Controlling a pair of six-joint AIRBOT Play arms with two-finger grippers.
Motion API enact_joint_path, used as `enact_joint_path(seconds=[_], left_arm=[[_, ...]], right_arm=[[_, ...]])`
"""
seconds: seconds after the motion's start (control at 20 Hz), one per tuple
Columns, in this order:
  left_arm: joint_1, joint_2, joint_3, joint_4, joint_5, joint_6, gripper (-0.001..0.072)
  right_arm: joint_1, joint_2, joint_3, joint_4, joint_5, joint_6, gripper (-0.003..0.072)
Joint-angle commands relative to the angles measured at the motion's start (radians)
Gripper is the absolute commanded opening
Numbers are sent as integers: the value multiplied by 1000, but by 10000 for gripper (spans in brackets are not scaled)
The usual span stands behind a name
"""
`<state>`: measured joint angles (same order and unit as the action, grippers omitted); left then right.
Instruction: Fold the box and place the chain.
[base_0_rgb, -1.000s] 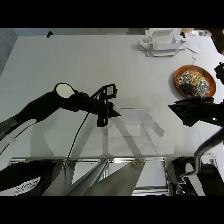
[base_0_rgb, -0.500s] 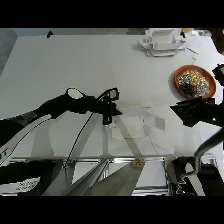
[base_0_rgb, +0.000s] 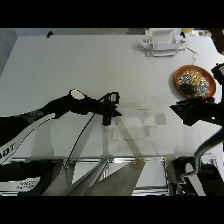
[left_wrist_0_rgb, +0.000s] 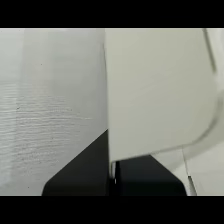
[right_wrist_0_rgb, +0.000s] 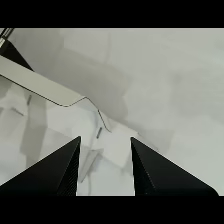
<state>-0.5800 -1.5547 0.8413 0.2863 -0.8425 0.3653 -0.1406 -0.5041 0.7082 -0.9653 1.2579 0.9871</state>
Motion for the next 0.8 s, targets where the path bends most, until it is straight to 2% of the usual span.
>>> enact_joint_path(seconds=[0.0, 0.35, 0.55, 0.75], left_arm=[[-1, -2, -1, 37, 1, 20, 2], [-1, -3, -1, 44, -8, 62, 1], [-1, -3, 0, 113, -98, 53, 1], [-1, -2, 0, 116, -35, 55, 2]], right_arm=[[0, -14, 0, 0, -3, -1, 341], [0, -14, 0, 0, -3, -1, 340], [0, -14, 0, 0, -3, 0, 340], [0, -14, 0, 0, -2, 0, 340]])
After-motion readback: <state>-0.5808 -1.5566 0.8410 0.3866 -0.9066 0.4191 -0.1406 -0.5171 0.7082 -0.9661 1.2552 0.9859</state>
